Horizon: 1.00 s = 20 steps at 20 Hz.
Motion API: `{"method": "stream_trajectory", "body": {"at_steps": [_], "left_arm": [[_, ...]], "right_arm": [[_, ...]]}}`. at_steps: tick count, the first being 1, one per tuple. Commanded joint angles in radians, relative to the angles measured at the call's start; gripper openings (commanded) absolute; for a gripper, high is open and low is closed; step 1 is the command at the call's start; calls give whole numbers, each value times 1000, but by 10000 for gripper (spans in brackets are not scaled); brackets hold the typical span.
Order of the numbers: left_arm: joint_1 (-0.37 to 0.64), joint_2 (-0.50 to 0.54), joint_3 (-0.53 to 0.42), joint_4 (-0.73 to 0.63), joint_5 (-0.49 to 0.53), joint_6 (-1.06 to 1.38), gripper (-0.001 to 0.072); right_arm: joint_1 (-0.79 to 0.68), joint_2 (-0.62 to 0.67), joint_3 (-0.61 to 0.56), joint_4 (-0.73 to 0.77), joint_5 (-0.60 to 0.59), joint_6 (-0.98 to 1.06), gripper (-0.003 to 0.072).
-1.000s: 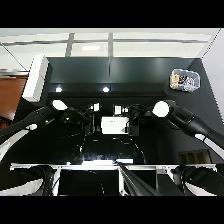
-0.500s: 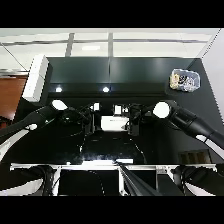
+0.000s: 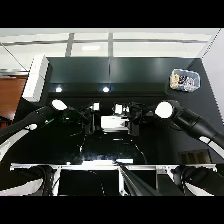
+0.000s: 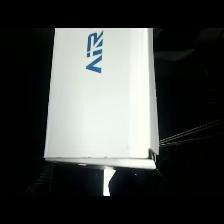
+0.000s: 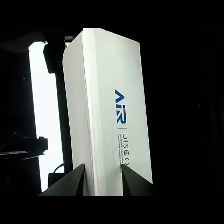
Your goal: Fold the box and place the chain.
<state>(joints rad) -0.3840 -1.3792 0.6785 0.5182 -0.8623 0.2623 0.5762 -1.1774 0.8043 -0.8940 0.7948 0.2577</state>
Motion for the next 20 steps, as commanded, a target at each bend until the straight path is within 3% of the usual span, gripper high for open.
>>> {"method": "stream_trajectory", "body": {"at_steps": [1,20], "left_arm": [[-1,-1,0,0,-3,0,478],[-1,-1,0,0,-3,0,479]], "right_arm": [[0,6,1,7,25,1,200],[-1,27,1,14,-14,19,199]]}}
